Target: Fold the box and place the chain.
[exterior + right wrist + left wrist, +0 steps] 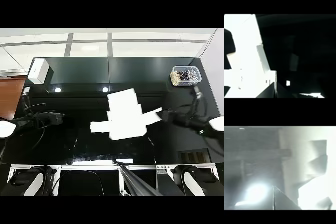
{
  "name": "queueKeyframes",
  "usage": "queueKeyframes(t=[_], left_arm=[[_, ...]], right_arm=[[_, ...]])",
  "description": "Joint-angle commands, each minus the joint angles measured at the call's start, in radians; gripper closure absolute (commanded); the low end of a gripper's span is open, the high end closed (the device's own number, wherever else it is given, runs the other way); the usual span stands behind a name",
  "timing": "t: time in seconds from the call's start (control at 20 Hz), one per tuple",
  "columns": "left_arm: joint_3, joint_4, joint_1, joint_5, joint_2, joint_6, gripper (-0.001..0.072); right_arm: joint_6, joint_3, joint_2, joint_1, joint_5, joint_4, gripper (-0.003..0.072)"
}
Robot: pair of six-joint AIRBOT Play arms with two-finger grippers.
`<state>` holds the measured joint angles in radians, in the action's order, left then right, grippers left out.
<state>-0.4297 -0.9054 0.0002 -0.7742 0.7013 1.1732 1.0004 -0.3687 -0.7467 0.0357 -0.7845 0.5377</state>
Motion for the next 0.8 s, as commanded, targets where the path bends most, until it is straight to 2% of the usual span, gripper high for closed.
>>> queueKeyframes(t=[0.0,0.05,0.1,0.45,0.75], left_arm=[[-0.054,0.121,-0.083,0.029,0.13,0.001,0.0491],[-0.096,0.148,-0.099,0.018,0.196,0.006,0.0118],[-0.144,0.177,-0.106,-0.011,0.263,0.005,0.0004],[-0.476,0.409,-0.134,-0.387,0.782,-0.098,0.0011],[-0.658,0.412,-0.262,-0.463,1.008,-0.098,0.0013]], right_arm=[[0.066,0.095,0.039,-0.223,0.235,-0.047,0.0669],[0.074,0.095,0.039,-0.245,0.255,-0.047,0.0669],[0.076,0.095,0.039,-0.253,0.262,-0.047,0.0669],[0.076,0.095,0.039,-0.254,0.257,-0.047,0.0668],[0.076,0.095,0.039,-0.254,0.243,-0.035,0.0669]])
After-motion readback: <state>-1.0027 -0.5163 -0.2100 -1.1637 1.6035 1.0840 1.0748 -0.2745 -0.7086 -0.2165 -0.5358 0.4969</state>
